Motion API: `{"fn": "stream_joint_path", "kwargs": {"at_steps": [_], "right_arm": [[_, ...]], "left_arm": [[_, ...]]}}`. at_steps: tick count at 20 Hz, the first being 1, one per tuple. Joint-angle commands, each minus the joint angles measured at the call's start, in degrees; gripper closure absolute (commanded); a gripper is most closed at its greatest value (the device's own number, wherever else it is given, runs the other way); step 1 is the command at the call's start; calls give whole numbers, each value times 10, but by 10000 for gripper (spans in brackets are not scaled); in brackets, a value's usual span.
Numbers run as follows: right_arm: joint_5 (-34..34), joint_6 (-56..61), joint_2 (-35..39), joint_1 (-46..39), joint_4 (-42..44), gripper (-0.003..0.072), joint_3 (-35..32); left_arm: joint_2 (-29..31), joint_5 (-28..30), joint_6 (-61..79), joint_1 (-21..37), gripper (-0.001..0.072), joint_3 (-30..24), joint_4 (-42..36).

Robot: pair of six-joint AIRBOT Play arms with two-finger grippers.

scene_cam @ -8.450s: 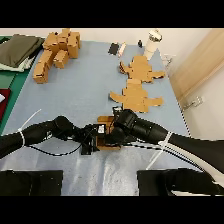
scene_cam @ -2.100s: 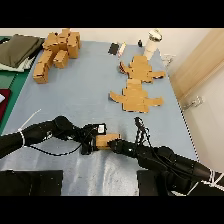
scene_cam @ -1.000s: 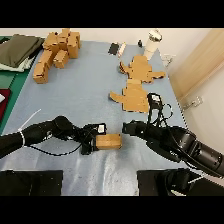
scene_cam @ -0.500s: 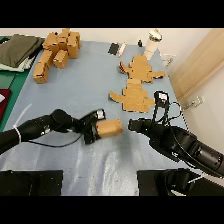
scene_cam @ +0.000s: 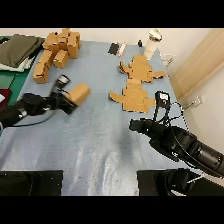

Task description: Fold the box.

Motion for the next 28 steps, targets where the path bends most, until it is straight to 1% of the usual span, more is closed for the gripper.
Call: {"fn": "stream_joint_path", "kwargs": {"at_steps": [1, 4, 6, 7, 9, 10, 14, 16, 18, 19, 21, 22, 26, 28], "right_arm": [[-1, 3, 0, 0, 0, 683, 0], [-1, 12, 0, 0, 0, 683, 0], [-1, 15, 0, 0, 0, 683, 0], [-1, 15, 0, 0, 0, 683, 0], [-1, 15, 0, 0, 0, 683, 0], [-1, 15, 0, 0, 0, 683, 0], [-1, 15, 0, 0, -1, 683, 0], [-1, 15, 0, 0, -2, 683, 0], [-1, 15, 0, 0, -2, 683, 0], [-1, 15, 0, 0, -2, 683, 0], [-1, 15, 0, 0, -2, 683, 0], [-1, 15, 0, 0, -2, 683, 0], [0, 15, 0, 0, -2, 683, 0], [-1, 15, 0, 0, -2, 683, 0]], "left_arm": [[1, -3, -18, 136, 103, 2, 1], [1, -13, -27, 229, 102, 2, 1], [1, -24, -26, 259, 102, 2, 5], [0, -25, -26, 259, 103, 2, 15], [-12, -25, -26, 238, 102, 12, 14], [-22, -25, -26, 218, 102, 19, 14], [-89, -23, -27, 136, 103, 57, 14], [-113, -11, -28, 110, 102, 67, 15], [-123, 1, -33, 102, 100, 68, 31], [-124, 1, -45, 102, -1, 68, 54], [-124, -5, -73, 102, -9, 68, 106], [-124, -12, -73, 101, -8, 68, 119], [-124, -16, -73, 96, -8, 74, 123], [-124, -7, -73, 83, -8, 83, 125]]}}
